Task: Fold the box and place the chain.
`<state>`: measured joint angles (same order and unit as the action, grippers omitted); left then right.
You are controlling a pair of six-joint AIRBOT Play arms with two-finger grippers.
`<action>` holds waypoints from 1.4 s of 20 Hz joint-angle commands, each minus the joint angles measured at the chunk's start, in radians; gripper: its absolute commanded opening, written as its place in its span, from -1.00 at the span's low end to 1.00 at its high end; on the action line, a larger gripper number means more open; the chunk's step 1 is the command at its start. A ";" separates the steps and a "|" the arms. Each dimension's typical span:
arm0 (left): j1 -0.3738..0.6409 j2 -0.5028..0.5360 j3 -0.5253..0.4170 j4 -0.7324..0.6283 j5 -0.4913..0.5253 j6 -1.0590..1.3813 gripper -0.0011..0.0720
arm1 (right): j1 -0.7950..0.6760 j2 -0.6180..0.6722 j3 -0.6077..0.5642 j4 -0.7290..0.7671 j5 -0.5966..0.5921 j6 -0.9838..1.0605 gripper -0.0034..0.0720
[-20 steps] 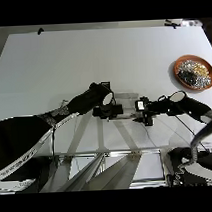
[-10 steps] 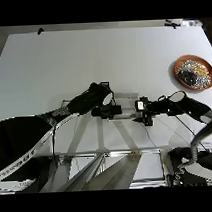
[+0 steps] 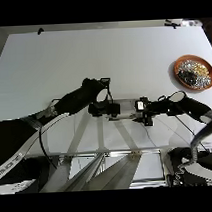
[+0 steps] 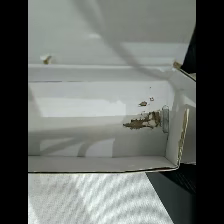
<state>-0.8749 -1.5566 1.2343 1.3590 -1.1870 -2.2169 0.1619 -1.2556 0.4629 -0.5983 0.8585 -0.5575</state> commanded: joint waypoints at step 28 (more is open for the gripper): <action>0.308 0.164 -0.578 -0.831 0.472 2.373 0.97 | 0.000 0.001 0.000 0.000 0.001 -0.001 0.16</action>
